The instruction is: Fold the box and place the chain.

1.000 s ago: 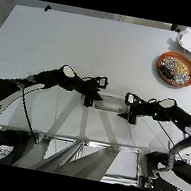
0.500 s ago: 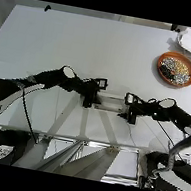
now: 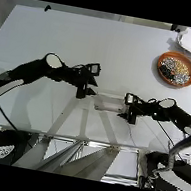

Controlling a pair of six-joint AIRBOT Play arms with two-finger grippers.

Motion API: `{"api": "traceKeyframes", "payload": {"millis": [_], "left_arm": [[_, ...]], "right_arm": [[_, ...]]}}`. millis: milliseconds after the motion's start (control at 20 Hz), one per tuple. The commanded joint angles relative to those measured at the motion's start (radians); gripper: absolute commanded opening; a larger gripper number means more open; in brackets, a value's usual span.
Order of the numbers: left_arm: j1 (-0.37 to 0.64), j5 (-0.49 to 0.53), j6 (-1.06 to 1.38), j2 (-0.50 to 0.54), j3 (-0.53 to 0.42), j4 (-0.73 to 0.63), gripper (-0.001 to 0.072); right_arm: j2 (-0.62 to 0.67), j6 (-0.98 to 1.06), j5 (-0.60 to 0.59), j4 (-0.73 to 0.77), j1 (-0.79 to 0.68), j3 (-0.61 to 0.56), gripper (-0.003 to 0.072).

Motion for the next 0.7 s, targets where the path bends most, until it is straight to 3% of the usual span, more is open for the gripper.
{"api": "traceKeyframes", "payload": {"millis": [0,50,100,150,250,350,550,650], "left_arm": [[0.06,-0.116,-0.183,0.148,0.001,0.089,0.0454],[0.061,-0.157,-0.206,0.18,0.001,0.089,0.0412],[0.053,-0.203,-0.229,0.206,0.001,0.086,0.0227],[0.037,-0.253,-0.233,0.217,0.001,0.081,-0.0004],[-0.014,-0.315,-0.24,0.217,-0.005,0.08,0.0002],[-0.094,-0.298,-0.253,0.208,-0.026,0.053,0.0002],[-0.269,-0.15,-0.249,0.143,-0.043,-0.024,0.0003],[-0.316,-0.007,-0.256,0.102,-0.043,-0.028,0.0002]], "right_arm": [[0.0,0.0,0.001,0.0,0.0,0.0,0.0358],[0.0,0.0,0.001,0.0,0.0,0.0,0.0358],[0.0,0.0,0.001,0.0,0.0,0.0,0.0358],[0.0,0.0,0.001,0.0,0.0,0.0,0.0358],[0.0,0.0,0.001,0.0,0.0,0.0,0.0358],[0.0,0.0,0.001,0.0,0.0,0.0,0.0358],[0.0,0.0,0.001,0.0,0.0,0.0,0.0358],[0.0,0.0,0.001,0.0,0.0,0.0,0.0358]]}}
